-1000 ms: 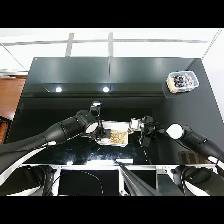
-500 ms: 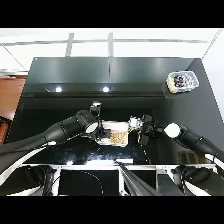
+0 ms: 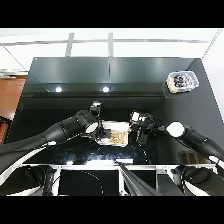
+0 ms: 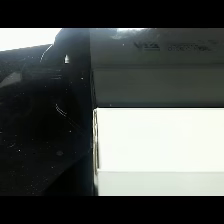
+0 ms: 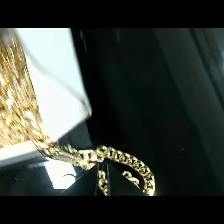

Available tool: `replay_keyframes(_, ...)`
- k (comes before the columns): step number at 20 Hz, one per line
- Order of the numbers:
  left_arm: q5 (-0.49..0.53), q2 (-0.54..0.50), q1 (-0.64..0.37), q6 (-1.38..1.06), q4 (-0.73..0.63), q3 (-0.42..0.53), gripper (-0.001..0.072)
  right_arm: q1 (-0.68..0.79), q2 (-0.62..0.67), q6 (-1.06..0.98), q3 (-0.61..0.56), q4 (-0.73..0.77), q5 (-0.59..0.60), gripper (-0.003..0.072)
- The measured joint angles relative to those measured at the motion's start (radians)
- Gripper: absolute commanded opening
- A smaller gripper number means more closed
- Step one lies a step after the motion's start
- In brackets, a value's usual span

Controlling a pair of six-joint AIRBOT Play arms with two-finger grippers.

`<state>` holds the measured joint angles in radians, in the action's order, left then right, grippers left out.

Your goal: Fold the box and place the chain.

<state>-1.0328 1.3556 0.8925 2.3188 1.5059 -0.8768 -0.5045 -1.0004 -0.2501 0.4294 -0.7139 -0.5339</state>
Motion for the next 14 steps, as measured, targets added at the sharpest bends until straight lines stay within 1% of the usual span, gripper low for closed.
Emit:
replay_keyframes(2,0.000,0.000,0.000,0.000,0.000,0.000,0.0035,0.011,0.059,-0.051,0.008,0.000,-0.032,0.0062)
replay_keyframes(3,0.000,0.000,0.000,0.000,0.000,0.000,0.0035,0.022,0.089,-0.077,0.011,-0.002,-0.047,0.0130)
replay_keyframes(4,0.000,0.000,0.000,0.000,0.000,0.000,0.0035,0.034,0.111,-0.102,0.012,-0.008,-0.058,0.0393)
replay_keyframes(5,0.000,0.000,0.000,0.000,0.000,0.000,0.0035,0.047,0.125,-0.131,0.013,-0.020,-0.065,0.0613)
replay_keyframes(6,0.000,0.000,0.000,0.000,0.000,0.000,0.0035,0.056,0.132,-0.158,0.012,-0.034,-0.066,0.0631)
replay_keyframes(8,0.000,0.000,0.000,0.000,0.000,0.000,0.0035,0.068,0.122,-0.212,0.004,-0.070,-0.045,0.0631)
replay_keyframes(11,0.000,0.000,0.000,0.000,0.000,0.000,0.0035,0.076,0.050,-0.280,-0.003,-0.088,0.034,0.0631)
replay_keyframes(14,0.000,0.000,0.000,0.000,0.000,0.000,0.0035,0.078,-0.027,-0.314,-0.006,-0.060,0.099,0.0631)
